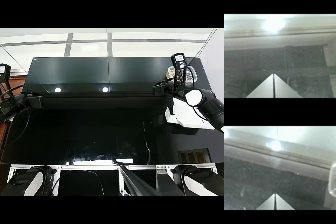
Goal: Fold the box and place the chain.
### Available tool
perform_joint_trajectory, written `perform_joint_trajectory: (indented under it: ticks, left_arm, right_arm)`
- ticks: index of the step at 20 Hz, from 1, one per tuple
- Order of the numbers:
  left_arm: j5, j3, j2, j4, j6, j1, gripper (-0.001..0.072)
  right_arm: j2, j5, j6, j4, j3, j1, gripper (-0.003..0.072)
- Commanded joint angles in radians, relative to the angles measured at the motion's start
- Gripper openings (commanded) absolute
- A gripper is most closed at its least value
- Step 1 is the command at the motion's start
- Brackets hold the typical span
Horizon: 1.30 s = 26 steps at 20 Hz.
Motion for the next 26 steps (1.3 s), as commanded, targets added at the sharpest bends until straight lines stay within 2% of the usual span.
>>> perform_joint_trajectory:
  ticks: [1, 11, 12, 17, 18, 19, 20, 22, 23, 24, 25, 26]
  left_arm:
    - [0.000, 0.000, 0.001, 0.000, 0.000, 0.000, 0.0025]
    - [0.000, 0.000, 0.001, 0.000, 0.000, 0.000, 0.0025]
    - [0.000, 0.000, 0.001, 0.000, 0.000, 0.000, 0.0026]
    - [0.000, 0.000, 0.001, -0.007, -0.003, 0.000, 0.0025]
    - [0.000, 0.000, 0.001, -0.021, -0.002, 0.000, 0.0025]
    - [0.000, 0.000, 0.001, -0.031, -0.002, 0.000, 0.0025]
    - [0.005, 0.000, 0.001, -0.031, -0.003, -0.001, 0.0025]
    - [0.040, 0.000, 0.001, -0.047, -0.003, -0.001, 0.0026]
    - [0.045, 0.000, 0.000, -0.056, -0.003, -0.001, 0.0026]
    - [0.055, 0.000, -0.003, -0.060, -0.003, -0.001, 0.0066]
    - [0.048, -0.001, -0.006, -0.065, -0.003, -0.001, 0.0377]
    - [0.039, 0.000, -0.013, -0.079, -0.005, -0.001, 0.0720]
  right_arm:
    - [0.000, 0.000, 0.000, 0.000, 0.000, 0.000, 0.0017]
    - [0.000, 0.000, 0.000, 0.000, 0.000, 0.000, 0.0017]
    - [0.000, -0.002, 0.001, 0.023, 0.000, 0.000, 0.0017]
    - [-0.003, -0.059, 0.000, 0.345, 0.000, 0.004, 0.0017]
    - [-0.003, -0.103, 0.000, 0.325, 0.000, 0.002, 0.0044]
    - [-0.003, -0.130, 0.000, 0.268, 0.001, -0.014, 0.0440]
    - [-0.005, -0.136, 0.001, 0.203, 0.003, -0.042, 0.0717]
    - [-0.010, -0.032, 0.066, 0.076, 0.029, -0.177, 0.0716]
    - [-0.023, 0.040, 0.179, -0.026, 0.057, -0.291, 0.0716]
    - [-0.042, 0.106, 0.305, -0.135, 0.093, -0.412, 0.0715]
    - [-0.069, 0.180, 0.385, -0.217, 0.137, -0.550, 0.0715]
    - [-0.097, 0.252, 0.393, -0.237, 0.180, -0.675, 0.0715]
